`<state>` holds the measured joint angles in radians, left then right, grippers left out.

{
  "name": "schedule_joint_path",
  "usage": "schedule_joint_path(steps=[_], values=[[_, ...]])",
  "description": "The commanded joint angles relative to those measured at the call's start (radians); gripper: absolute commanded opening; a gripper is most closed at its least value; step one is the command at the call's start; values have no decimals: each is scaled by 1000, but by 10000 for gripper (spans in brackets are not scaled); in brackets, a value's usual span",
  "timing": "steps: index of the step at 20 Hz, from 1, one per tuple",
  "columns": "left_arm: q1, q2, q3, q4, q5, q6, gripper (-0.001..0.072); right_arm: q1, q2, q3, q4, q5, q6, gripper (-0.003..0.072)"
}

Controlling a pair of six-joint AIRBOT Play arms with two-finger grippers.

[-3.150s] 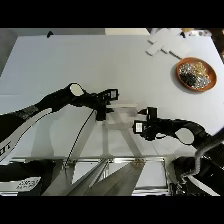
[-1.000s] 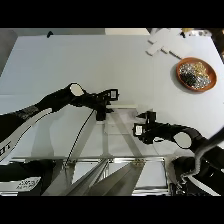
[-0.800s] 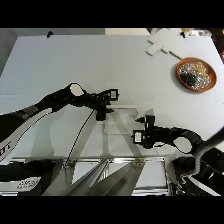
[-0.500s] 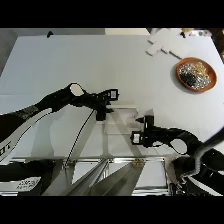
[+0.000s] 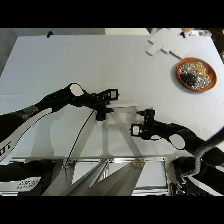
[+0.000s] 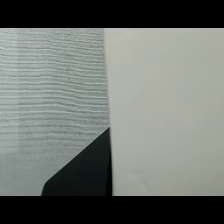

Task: Fold the box and place the chain.

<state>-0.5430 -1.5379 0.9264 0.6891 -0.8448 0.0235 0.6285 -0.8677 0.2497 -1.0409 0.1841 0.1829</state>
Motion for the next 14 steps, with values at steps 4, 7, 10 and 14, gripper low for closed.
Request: schedule_joint_path(steps=[4, 7, 10, 14], values=[[-1, 0, 0, 0, -1, 2, 11, -74, -3, 70, 59, 46, -1, 692], [-1, 0, 0, 0, -1, 2, 11, -74, -18, 70, 126, 72, -13, 692], [-1, 0, 0, 0, -1, 2, 11, -82, -50, 72, 217, 116, -116, 692], [-1, 0, 0, 0, -2, 2, 11, -187, -74, 84, 312, 193, -222, 691]])
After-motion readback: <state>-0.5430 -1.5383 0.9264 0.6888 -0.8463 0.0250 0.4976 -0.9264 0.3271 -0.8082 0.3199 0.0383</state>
